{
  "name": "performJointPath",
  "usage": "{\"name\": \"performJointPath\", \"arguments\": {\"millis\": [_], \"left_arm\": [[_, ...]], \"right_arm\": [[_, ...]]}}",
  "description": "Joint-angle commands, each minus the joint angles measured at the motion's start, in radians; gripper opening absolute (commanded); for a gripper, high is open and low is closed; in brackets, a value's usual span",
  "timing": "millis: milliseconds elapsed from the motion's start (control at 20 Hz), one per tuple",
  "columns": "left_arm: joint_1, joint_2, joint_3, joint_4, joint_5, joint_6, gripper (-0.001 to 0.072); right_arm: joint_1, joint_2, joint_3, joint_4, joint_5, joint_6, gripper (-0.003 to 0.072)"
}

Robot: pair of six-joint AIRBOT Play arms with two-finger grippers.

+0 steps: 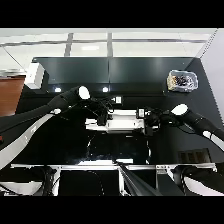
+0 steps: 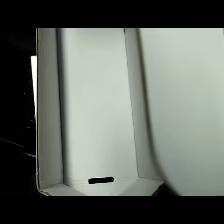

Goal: Fold the box and place the chain.

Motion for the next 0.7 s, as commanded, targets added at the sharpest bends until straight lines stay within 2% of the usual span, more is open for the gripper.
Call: {"name": "performJointPath", "arguments": {"millis": [0,650], "left_arm": [[0.001,0.000,0.000,0.002,-0.009,0.003,0.0023],[0.001,0.000,0.000,-0.013,-0.008,0.003,0.0023]], "right_arm": [[0.007,-0.021,-0.002,-0.006,-0.009,-0.017,0.0703],[0.050,-0.029,0.001,-0.060,-0.059,0.029,0.0703]]}}
